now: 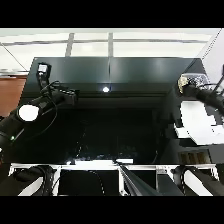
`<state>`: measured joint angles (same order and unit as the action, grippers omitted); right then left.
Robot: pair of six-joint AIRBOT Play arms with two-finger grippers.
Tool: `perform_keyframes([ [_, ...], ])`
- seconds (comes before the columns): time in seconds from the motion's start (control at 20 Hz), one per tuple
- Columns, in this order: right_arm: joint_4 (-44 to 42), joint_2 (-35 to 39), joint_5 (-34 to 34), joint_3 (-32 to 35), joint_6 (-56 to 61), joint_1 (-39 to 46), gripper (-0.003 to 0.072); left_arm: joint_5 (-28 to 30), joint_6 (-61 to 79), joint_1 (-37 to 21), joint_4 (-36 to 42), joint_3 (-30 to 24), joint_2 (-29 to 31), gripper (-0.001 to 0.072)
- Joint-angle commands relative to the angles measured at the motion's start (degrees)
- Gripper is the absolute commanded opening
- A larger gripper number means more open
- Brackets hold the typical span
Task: Fold the box and place the chain.
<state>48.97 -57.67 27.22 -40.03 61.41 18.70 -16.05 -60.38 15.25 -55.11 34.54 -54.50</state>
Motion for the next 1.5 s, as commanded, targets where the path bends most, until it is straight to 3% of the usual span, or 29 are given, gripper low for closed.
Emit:
perform_keyframes([
  [0.0, 20.6, -5.3, 11.6, -12.8, 13.1, 10.5, 0.072, -2.7, -0.4, 0.8, 0.1, 2.1, -2.2, 0.0709],
  [0.1, 35.4, -8.1, 15.3, -19.0, 18.8, 19.5, 0.072, -3.4, -0.7, 0.8, 0.1, 2.1, -2.2, 0.0709],
  [0.2, 41.5, -10.9, 19.3, -21.0, 25.2, 29.1, 0.072, -4.7, -0.7, 0.8, 0.1, 2.1, -2.2, 0.0709],
  [0.3, 40.7, -13.5, 23.8, -21.0, 26.0, 36.9, 0.072, -6.1, -0.7, 0.8, 0.1, 2.1, -2.2, 0.071],
  [0.4, 36.5, -17.0, 26.8, -22.1, 18.6, 41.3, 0.072, -6.8, -0.8, 0.8, 0.1, 2.1, -2.2, 0.0709],
  [0.55, 23.8, -29.5, 43.9, -31.7, 1.6, 43.4, 0.072, -6.6, -4.9, 0.7, 0.1, 2.1, -2.2, 0.0709],
  [0.65, 20.1, -36.8, 54.8, -37.6, -3.3, 42.6, 0.072, -6.7, -5.7, 0.7, 0.1, 2.1, -2.2, 0.0709],
  [0.85, 27.0, -38.8, 52.3, -38.2, -10.3, 38.4, 0.072, -6.9, -5.9, 0.7, 0.1, 2.1, -2.2, 0.0709],
  [1.0, 25.3, -38.8, 50.2, -38.2, -12.9, 36.9, 0.0149, -6.9, -5.9, 0.7, 0.1, 2.1, -2.2, 0.0709],
  [1.05, 24.0, -38.8, 51.6, -38.2, -13.9, 36.9, 0.0071, -6.9, -5.9, 0.7, 0.1, 2.1, -2.2, 0.0709],
  [1.25, 17.6, -38.2, 58.8, -37.5, -13.2, 36.9, 0.0013, -6.9, -5.9, 0.7, 0.1, 2.1, -2.2, 0.0709],
  [1.35, 9.6, -35.6, 58.7, -33.7, -13.6, 35.9, 0.0013, -6.9, -5.9, 0.7, 0.1, 2.1, -2.2, 0.0709],
  [1.45, 11.5, -32.4, 57.6, -29.9, -13.7, 33.2, 0.0013, -6.9, -5.9, 0.7, 0.1, 2.1, -2.2, 0.0709],
])
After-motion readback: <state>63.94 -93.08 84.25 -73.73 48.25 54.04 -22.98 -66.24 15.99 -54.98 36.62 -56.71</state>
